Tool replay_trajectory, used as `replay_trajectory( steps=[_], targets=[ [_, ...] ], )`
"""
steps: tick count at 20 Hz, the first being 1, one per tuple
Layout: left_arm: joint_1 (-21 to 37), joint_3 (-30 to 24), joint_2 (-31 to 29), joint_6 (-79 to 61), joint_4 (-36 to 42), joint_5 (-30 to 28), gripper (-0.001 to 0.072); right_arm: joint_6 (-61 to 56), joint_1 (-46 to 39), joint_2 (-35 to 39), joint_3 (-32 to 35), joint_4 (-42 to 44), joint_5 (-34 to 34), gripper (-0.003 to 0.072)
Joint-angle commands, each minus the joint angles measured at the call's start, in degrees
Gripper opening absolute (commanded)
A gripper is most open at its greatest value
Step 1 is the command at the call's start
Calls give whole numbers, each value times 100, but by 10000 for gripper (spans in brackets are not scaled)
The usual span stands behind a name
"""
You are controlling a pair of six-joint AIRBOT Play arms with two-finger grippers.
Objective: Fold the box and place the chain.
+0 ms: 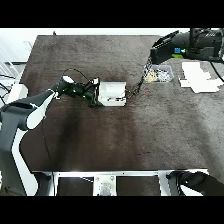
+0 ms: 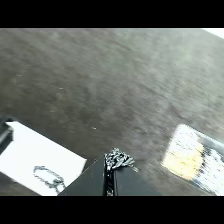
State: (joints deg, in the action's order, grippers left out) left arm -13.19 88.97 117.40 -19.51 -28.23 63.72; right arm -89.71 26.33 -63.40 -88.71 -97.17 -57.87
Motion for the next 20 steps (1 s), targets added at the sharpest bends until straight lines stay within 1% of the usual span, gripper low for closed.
replay_trajectory(
  steps=[1,5,9,13,15,18,19,20],
  targets=[
    [2,2,0,-2,-2,-2,651,-28,297,-192,9,11,140,10],
    [2,2,0,-2,-2,-2,651,-28,431,-662,55,107,280,10],
    [2,2,0,-2,-2,-2,651,-28,431,-1161,74,212,599,10],
    [2,2,0,-2,-2,-2,651,-26,431,-1606,129,940,688,9],
    [2,2,0,-2,-2,-2,651,-26,431,-1816,385,1156,741,9],
    [2,2,0,-2,-2,-2,651,0,422,-2122,962,1163,1235,18],
    [2,2,0,-2,-2,-2,651,39,396,-2203,1091,1106,1388,189],
    [2,2,0,0,-2,0,651,39,365,-2249,1158,1003,1419,480]
  ],
)
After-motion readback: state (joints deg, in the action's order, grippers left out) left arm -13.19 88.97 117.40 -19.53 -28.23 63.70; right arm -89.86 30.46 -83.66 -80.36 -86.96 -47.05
